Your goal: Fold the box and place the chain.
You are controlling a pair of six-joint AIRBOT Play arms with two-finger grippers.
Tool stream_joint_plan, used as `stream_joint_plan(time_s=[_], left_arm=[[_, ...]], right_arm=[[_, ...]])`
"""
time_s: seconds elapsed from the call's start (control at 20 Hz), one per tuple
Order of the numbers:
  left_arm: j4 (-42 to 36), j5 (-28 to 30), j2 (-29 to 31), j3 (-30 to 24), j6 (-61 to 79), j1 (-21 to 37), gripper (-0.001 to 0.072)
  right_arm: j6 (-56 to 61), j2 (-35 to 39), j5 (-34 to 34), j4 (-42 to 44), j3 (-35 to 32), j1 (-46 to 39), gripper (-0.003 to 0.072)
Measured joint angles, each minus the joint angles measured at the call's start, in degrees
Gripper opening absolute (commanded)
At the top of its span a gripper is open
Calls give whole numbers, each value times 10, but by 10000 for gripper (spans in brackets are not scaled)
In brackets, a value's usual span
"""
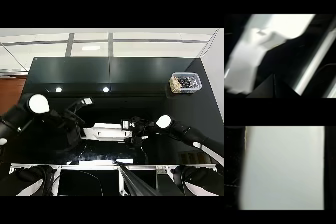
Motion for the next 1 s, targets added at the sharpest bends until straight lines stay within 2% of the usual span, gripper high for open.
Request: stream_joint_plan(time_s=[0.1, 0.2, 0.3, 0.4, 0.55, 0.65, 1.0], left_arm=[[-139, 64, 7, -55, 25, -3, 26], [-262, 164, 8, -100, 64, -4, 26], [-340, 266, -2, -124, 102, -5, 27], [-384, 332, -20, -130, 137, -6, 26], [-395, 377, -59, -115, 182, -14, 26], [-370, 388, -84, -94, 195, -20, 26], [-224, 353, -131, -44, 150, -33, 27]], right_arm=[[0, 0, 0, 0, 0, 0, 487], [0, 0, 0, 0, 0, 0, 487], [0, 0, 0, 0, 0, 0, 487], [0, 0, 0, 0, 0, 0, 487], [0, 0, 0, 0, 0, 0, 487], [0, 0, 0, 0, 0, 0, 487], [-1, 0, 0, 0, 0, 0, 487]])
